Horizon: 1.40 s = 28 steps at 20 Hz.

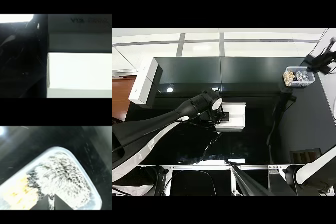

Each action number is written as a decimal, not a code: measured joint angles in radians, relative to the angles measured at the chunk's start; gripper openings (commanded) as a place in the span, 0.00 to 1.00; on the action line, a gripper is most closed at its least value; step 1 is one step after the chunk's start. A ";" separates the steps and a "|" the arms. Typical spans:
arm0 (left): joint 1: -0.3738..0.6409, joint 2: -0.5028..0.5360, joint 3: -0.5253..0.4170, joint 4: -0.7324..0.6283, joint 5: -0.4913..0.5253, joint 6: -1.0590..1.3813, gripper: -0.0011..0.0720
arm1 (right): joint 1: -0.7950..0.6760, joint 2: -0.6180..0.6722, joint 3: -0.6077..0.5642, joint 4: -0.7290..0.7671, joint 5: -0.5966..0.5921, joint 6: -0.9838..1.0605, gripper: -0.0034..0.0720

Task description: Fold the box and place the chain.

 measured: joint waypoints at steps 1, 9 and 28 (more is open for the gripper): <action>0.000 0.000 0.000 0.000 0.000 0.000 0.06 | -0.001 0.050 0.000 0.003 -0.007 -0.037 0.08; 0.000 0.000 0.000 -0.003 -0.001 0.002 0.06 | -0.001 0.450 0.000 0.095 -0.043 -0.228 0.08; 0.000 0.000 0.000 -0.005 0.000 0.001 0.06 | 0.215 0.904 -0.219 0.620 0.203 -0.434 0.08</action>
